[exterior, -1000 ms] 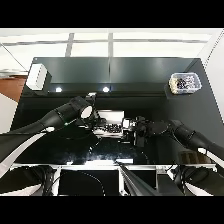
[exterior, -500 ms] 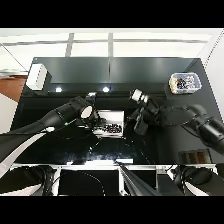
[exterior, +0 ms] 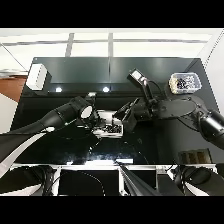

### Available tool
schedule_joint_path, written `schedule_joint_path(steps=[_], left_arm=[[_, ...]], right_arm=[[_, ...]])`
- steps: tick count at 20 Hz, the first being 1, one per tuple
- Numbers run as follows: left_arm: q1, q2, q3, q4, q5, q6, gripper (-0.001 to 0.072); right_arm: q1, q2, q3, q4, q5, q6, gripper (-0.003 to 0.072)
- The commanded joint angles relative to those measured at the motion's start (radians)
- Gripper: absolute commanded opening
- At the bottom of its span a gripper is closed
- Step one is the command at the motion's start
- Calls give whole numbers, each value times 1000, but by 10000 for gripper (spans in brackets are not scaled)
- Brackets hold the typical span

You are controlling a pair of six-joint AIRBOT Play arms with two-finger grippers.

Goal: Fold the box and place the chain.

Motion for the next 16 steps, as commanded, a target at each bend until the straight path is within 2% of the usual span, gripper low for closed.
schedule_joint_path(steps=[1,2,3,4,5,7,9,12,13,15,16], left_arm=[[-1,0,0,0,0,0,26],[-1,0,0,0,1,0,26],[-1,0,0,0,1,0,25],[-1,0,0,0,1,0,25],[-1,0,0,0,0,0,25],[-1,0,0,0,-2,0,25],[-1,0,0,0,-3,-11,25],[0,0,4,7,18,-72,25],[0,0,11,6,19,-72,71],[0,4,38,8,-7,-72,424],[0,11,53,9,-23,-70,488]], right_arm=[[8,-28,6,-8,-8,22,27],[9,-28,6,-26,-9,33,33],[8,-28,6,-29,-16,35,231],[8,-27,6,-40,-21,36,530],[-2,-23,7,-50,-32,38,563],[-56,-8,25,-79,-100,51,563],[-158,29,53,-163,-206,81,562],[-321,85,54,-259,-294,130,563],[-369,86,54,-264,-332,136,562],[-431,85,51,-264,-371,138,563],[-447,85,50,-264,-374,140,562]])
